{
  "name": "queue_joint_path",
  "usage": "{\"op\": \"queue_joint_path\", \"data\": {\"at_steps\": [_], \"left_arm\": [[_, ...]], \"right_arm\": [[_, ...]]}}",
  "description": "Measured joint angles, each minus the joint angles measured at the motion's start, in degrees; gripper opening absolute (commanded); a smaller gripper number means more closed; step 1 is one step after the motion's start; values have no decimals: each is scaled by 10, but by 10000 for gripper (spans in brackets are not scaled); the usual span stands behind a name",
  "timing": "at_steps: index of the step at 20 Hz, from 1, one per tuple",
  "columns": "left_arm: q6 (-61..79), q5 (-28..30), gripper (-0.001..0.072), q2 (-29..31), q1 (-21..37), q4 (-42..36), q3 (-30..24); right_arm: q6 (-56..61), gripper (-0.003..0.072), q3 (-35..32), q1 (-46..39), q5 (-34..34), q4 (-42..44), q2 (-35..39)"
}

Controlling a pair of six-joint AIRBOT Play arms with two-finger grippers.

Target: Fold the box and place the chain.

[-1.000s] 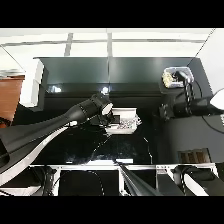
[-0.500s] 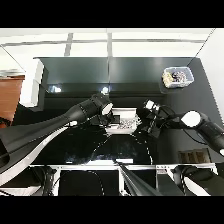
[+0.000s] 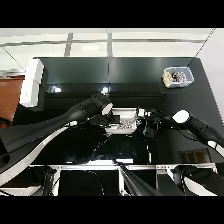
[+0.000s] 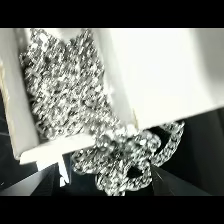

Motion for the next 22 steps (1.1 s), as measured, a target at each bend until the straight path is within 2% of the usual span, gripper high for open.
{"op": "queue_joint_path", "data": {"at_steps": [7, 10, 11, 14, 17, 20, 22], "left_arm": [[0, 0, 30, 0, 0, 0, 0], [0, 0, 30, 0, 0, 0, 0], [0, 0, 30, 0, 0, 0, 0], [0, 0, 30, 0, 0, 0, 0], [0, 0, 29, 0, 0, 0, 0], [0, 0, 29, 0, 0, 0, 0], [0, 0, 30, 0, 0, 0, 0]], "right_arm": [[-56, 709, 0, 0, -43, 43, -21], [-59, 153, 0, 0, -48, 47, -24], [-58, 13, 0, 0, -47, 47, -25], [-50, 10, 0, 0, -31, 48, -25], [9, 10, 2, -6, -28, 42, -9], [138, 11, 14, -27, -16, -5, 33], [238, 12, 32, -49, 19, -62, 72]]}}
